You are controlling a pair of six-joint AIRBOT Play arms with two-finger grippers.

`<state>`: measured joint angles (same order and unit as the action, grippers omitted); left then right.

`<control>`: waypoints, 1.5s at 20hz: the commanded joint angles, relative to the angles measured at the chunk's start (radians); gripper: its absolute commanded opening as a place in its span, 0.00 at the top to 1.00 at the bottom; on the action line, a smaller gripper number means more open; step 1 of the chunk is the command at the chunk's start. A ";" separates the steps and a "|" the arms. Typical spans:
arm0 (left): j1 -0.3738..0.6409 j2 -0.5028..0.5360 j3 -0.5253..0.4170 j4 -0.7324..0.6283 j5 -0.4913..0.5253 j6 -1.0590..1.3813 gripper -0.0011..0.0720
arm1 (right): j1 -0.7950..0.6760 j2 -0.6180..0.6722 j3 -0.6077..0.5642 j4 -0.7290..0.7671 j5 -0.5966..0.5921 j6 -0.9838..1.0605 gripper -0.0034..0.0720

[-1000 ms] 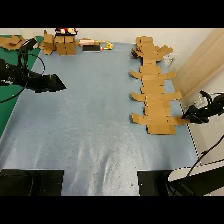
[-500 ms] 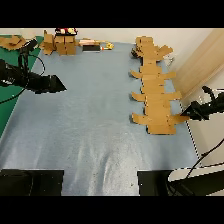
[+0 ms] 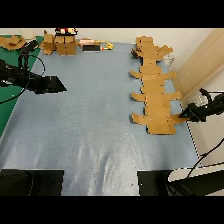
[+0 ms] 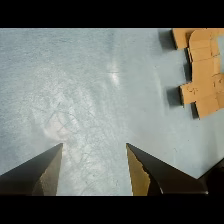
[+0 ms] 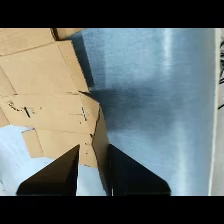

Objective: Fold the box.

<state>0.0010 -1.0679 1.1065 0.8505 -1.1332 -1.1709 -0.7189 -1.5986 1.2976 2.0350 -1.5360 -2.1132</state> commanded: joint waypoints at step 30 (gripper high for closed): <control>0.000 -0.103 -0.017 -0.069 -0.079 0.003 0.17 | 0.822 0.395 -0.132 0.496 0.195 0.483 0.95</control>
<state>0.0010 -1.1591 1.1007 0.7815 -1.2186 -1.1934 0.0212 -1.1980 1.1728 2.5134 -1.4361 -1.6535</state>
